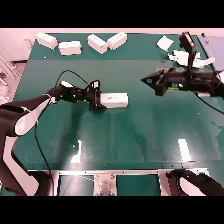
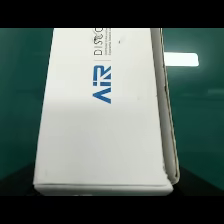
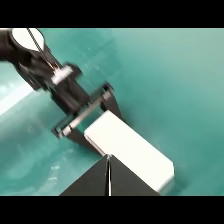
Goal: Fold the box and place the chain.
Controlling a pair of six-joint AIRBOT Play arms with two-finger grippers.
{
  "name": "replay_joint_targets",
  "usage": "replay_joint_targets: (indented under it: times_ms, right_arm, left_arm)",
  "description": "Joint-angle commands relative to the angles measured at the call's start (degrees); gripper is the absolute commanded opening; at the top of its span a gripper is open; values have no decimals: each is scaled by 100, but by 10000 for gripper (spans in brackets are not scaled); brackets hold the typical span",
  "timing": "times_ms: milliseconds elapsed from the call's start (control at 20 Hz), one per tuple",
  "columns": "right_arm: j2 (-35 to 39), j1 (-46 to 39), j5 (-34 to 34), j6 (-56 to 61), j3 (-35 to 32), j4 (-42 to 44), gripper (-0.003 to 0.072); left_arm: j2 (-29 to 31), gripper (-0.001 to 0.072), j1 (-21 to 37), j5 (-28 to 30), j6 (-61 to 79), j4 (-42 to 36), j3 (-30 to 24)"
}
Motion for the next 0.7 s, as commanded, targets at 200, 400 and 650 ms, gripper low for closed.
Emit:
replay_joint_targets:
  times_ms: [200,400,650]
  right_arm:
    - [975,-723,-52,37,-1241,-103,11]
    - [1034,-815,-42,35,-1495,-120,11]
    - [1034,-815,-44,35,-1600,-120,11]
  left_arm:
    - [-2,580,4,-79,0,-9,-2]
    - [-2,580,4,-81,0,-122,-2]
    - [-2,580,4,63,-2,-164,-2]
